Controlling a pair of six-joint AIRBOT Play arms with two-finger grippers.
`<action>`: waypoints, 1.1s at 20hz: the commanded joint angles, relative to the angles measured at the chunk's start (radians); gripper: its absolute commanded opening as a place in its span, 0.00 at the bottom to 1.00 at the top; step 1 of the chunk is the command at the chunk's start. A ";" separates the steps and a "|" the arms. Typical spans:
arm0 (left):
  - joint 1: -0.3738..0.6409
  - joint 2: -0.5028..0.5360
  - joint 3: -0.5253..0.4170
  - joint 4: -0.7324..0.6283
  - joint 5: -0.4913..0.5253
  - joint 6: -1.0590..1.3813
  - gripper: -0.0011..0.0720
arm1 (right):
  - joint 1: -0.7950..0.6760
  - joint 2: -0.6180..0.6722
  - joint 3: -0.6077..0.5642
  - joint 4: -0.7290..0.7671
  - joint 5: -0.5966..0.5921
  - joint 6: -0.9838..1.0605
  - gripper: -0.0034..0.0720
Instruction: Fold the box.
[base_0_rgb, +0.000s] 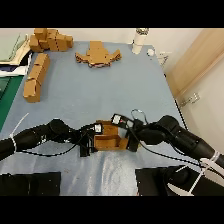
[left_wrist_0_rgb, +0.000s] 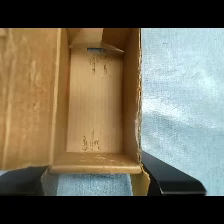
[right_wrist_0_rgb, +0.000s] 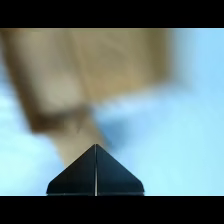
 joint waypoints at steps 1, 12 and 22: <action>0.001 0.000 0.000 0.002 0.000 0.003 0.73 | -0.046 0.101 0.035 -0.515 -0.223 0.689 0.05; 0.001 0.000 0.000 0.002 0.001 0.003 0.73 | -0.346 -0.126 -0.096 0.355 -0.077 0.462 0.05; 0.001 0.000 0.000 0.002 0.001 0.003 0.73 | -0.346 -0.136 -0.096 0.455 -0.051 0.370 0.05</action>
